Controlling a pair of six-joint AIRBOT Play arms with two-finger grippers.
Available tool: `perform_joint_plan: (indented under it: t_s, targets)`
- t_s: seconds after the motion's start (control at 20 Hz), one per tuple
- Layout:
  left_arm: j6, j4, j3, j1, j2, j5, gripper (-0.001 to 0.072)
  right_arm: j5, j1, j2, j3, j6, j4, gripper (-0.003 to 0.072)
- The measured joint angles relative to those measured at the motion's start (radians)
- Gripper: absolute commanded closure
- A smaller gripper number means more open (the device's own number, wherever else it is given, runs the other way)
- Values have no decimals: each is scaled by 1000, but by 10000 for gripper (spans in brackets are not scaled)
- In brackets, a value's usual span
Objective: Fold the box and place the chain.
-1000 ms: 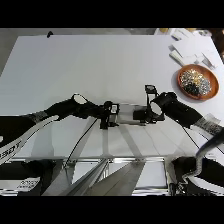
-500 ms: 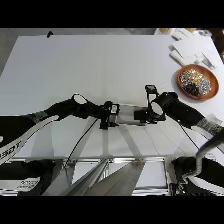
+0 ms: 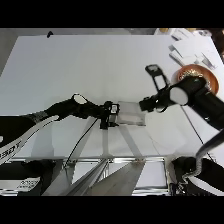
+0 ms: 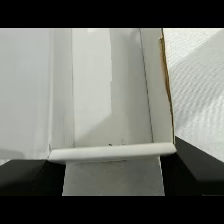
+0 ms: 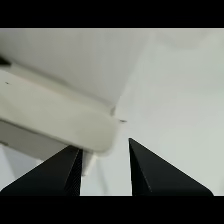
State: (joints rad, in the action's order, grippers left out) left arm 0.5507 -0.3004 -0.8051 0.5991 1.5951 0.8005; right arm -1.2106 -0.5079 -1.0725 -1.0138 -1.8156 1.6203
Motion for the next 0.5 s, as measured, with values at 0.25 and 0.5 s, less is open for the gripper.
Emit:
perform_joint_plan:
  t_s: [0.25, 0.5]
  targets:
    - [0, 0, 0, 0, 0, 0, 561, 42, 297, -28, -122, 137, 76, 413]
    - [0, 0, 0, 0, 0, 0, 561, 143, 615, -172, -150, 188, 84, 417]
